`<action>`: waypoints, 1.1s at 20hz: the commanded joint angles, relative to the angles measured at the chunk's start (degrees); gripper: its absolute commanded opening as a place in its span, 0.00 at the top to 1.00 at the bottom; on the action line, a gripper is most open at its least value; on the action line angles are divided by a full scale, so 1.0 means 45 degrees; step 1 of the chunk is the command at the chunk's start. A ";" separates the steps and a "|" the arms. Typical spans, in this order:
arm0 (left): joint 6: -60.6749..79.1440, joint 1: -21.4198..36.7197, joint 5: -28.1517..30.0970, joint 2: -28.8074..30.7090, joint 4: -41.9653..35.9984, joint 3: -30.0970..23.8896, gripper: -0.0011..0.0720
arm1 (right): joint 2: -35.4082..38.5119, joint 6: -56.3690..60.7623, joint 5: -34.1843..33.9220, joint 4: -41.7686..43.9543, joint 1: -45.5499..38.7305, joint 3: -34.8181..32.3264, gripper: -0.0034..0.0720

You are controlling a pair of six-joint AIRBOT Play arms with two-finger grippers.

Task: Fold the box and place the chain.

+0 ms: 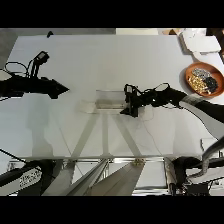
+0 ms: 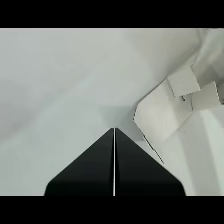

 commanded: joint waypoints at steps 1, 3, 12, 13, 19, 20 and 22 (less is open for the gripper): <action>-0.3526 0.0316 0.0350 -0.0321 0.0374 -0.0777 0.98 | 0.0010 0.0005 0.0005 0.0005 -0.0005 0.0000 0.42; -0.3725 -0.0015 0.0709 -0.0845 0.0330 -0.1205 0.98 | 0.0005 0.0005 0.0005 0.0000 -0.0005 0.0000 0.42; -0.4580 -0.2399 0.0617 -0.2623 0.0102 -0.1345 0.98 | 0.0005 0.0005 0.0005 0.0000 -0.0005 0.0005 0.42; -0.4575 -0.2438 0.0442 -0.2623 -0.0121 -0.1345 0.98 | 0.0010 0.0005 0.0005 0.0000 -0.0005 0.0005 0.42; -0.4571 -0.3045 0.0602 -0.2623 -0.0967 -0.1345 0.97 | 0.0005 0.0005 0.0005 0.0000 -0.0005 0.0000 0.42; -0.4571 -0.3279 0.0690 -0.2623 -0.0971 -0.1345 0.97 | 0.0005 0.0005 0.0005 0.0005 -0.0005 0.0000 0.42; -0.4575 -0.3653 0.0894 -0.2608 -0.0967 -0.1345 0.97 | 0.0005 0.0005 0.0005 0.0005 -0.0005 0.0000 0.42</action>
